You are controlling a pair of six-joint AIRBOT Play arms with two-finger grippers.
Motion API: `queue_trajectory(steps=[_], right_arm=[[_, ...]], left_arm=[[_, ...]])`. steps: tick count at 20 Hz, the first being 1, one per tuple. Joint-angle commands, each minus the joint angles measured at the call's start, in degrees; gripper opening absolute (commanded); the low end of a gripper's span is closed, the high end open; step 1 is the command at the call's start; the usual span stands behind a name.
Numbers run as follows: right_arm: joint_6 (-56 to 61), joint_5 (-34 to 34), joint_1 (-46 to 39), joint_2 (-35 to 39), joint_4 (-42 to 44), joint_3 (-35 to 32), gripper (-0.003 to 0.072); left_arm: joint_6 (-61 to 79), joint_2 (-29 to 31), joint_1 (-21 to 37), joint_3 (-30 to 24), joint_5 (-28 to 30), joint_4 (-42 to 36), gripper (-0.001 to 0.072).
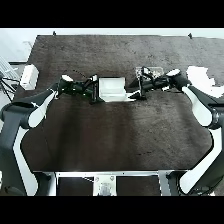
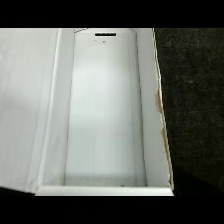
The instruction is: Fold the box and place the chain.
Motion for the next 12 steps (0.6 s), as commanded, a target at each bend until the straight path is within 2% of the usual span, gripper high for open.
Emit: queue_trajectory(steps=[1, 3, 4, 5, 7, 12], right_arm=[[1.79, 4.52, -1.51, 3.19, -0.42, 0.07, 0.0573], [1.79, 8.76, -0.44, 4.11, -0.2, 0.07, 0.0197], [1.79, 9.92, 0.37, 4.13, 0.33, 0.04, 0.0089], [1.77, 10.12, 1.22, 4.13, 0.9, -0.07, 0.0016], [1.79, 8.68, 3.13, 4.13, 3.96, -0.07, 0.0016], [4.85, -2.99, 4.74, 3.45, 13.88, -0.04, 0.0014]], left_arm=[[0.13, 0.02, -0.04, 0.0, -0.2, 0.04, 0.0457], [0.13, 0.02, -0.04, 0.0, -0.2, 0.04, 0.0457], [0.13, 0.02, -0.04, 0.0, -0.2, 0.04, 0.0457], [0.13, 0.02, -0.04, 0.0, -0.2, 0.04, 0.0456], [0.15, 0.02, -0.04, 0.0, -0.2, 0.04, 0.0457], [0.13, 0.02, -0.04, 0.0, -0.2, 0.04, 0.0457]])
